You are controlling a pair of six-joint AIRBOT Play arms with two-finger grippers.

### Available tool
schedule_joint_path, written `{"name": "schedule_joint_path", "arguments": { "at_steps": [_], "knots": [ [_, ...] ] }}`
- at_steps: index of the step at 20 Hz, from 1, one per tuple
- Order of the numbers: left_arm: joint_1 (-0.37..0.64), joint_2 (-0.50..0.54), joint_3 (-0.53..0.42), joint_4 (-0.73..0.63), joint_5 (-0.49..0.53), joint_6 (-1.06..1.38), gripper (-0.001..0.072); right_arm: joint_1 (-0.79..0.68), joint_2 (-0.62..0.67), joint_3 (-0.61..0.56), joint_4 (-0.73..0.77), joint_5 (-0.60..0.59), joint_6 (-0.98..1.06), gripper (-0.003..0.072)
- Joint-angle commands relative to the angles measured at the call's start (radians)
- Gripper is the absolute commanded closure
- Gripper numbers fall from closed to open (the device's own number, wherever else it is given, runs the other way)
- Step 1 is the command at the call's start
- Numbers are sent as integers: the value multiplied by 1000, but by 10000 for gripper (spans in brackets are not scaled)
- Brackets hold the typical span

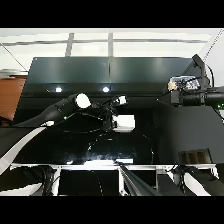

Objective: Fold the box and place the chain.

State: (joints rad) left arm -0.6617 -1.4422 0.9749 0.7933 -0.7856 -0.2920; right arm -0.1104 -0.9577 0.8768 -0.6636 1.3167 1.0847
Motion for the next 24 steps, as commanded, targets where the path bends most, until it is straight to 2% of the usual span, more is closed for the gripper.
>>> {"name": "schedule_joint_path", "arguments": {
  "at_steps": [1,12,24],
  "knots": [
    [2,0,2,3,-4,0,-7,0,0,1,0,-1,0,665],
    [1,0,38,3,-64,0,-6,0,0,1,0,0,0,664],
    [-6,-38,37,9,-60,0,-6,0,0,1,0,0,0,665]
  ]
}}
